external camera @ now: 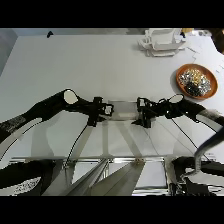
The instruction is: Fold the box and place the chain.
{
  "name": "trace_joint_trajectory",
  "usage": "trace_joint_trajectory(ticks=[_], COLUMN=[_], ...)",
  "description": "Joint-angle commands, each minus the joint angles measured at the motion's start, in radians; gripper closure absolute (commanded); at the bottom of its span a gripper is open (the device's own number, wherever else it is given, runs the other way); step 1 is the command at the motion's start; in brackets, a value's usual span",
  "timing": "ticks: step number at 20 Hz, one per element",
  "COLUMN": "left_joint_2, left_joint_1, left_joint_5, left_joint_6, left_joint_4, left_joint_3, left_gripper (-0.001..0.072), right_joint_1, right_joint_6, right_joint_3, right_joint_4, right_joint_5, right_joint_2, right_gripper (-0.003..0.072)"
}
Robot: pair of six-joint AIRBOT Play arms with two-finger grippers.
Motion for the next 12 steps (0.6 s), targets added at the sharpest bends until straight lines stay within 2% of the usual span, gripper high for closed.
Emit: trace_joint_trajectory(ticks=[1, 5, 6, 7, 8, 12], left_joint_2=[-0.003, -0.024, -0.024, -0.024, -0.024, -0.024], left_joint_1=[-0.006, -0.008, -0.011, -0.013, -0.013, -0.024], left_joint_5=[0.028, 0.032, 0.041, 0.049, 0.053, 0.051], left_joint_6=[0.002, 0.002, 0.002, 0.002, 0.002, -0.026], left_joint_4=[-0.023, -0.108, -0.106, -0.106, -0.106, -0.107], left_joint_3=[0.0, 0.0, 0.0, 0.0, 0.0, 0.0], left_gripper=[0.0398, 0.04, 0.0468, 0.0619, 0.0684, 0.0679], right_joint_1=[0.0, 0.0, 0.0, 0.0, 0.0, 0.0], right_joint_6=[0.0, 0.0, 0.0, 0.0, 0.0, 0.0], right_joint_3=[0.001, 0.001, 0.001, 0.001, 0.001, 0.001], right_joint_4=[0.0, 0.0, 0.0, 0.0, 0.0, 0.0], right_joint_5=[0.0, 0.0, 0.0, 0.0, 0.0, 0.0], right_joint_2=[0.001, 0.001, 0.001, 0.001, 0.001, 0.001], right_gripper=[0.0336, 0.0336, 0.0336, 0.0336, 0.0336, 0.0336])
